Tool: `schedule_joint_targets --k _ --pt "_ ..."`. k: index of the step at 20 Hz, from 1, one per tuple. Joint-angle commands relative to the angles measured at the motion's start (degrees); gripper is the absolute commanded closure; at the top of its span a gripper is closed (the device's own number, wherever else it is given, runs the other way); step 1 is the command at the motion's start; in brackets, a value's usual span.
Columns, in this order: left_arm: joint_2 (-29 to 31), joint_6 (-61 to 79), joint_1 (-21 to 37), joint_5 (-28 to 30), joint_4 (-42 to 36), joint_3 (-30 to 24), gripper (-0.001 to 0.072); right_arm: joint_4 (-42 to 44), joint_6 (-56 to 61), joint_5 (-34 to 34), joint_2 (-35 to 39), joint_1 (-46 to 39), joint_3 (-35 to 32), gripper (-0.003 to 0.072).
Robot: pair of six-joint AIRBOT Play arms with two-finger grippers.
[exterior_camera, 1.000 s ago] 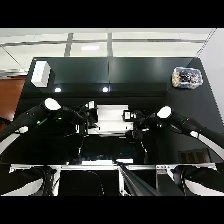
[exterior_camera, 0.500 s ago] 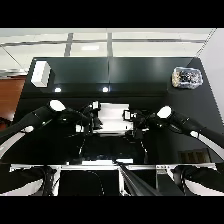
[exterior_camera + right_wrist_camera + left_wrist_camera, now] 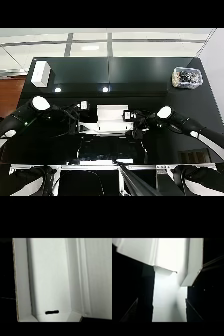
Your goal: Fold the box and place the chain.
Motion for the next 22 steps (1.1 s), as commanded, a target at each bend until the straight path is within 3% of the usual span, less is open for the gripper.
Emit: schedule_joint_targets --k 1,4,6,8,10,12,14,22 --pt "-0.09 0.33 -3.37 1.18 1.73 -0.09 0.0024 0.02 0.04 -0.02 -0.04 0.02 0.02 0.0509" --pt "-1.79 -0.35 -6.88 1.36 1.49 -0.09 0.0035 0.02 0.04 -0.02 -0.04 0.02 0.02 0.0509" --pt "-3.15 -0.57 -7.21 1.42 -0.48 -0.09 0.0110 0.02 0.04 0.00 -0.04 0.02 0.02 0.0509" --pt "-4.04 -0.61 -7.21 3.87 -1.14 -0.09 0.0112 0.02 0.04 -0.02 -0.04 0.02 0.02 0.0508" --pt "-4.20 -0.59 -7.21 5.25 -2.93 -0.07 0.0205 0.02 0.04 -0.02 -0.04 0.02 0.02 0.0509" --pt "-4.20 -0.52 -7.21 5.25 -6.27 -0.09 0.0243 0.02 0.04 -0.02 -0.04 0.02 0.02 0.0509" --pt "-4.28 -0.52 -7.21 5.16 -8.04 -0.09 0.0449 0.02 0.04 -0.02 -0.04 0.02 0.02 0.0508" --pt "-8.37 -0.48 -7.21 5.14 -18.14 -0.07 0.0487 0.02 0.04 -0.02 -0.04 0.02 0.02 0.0509"
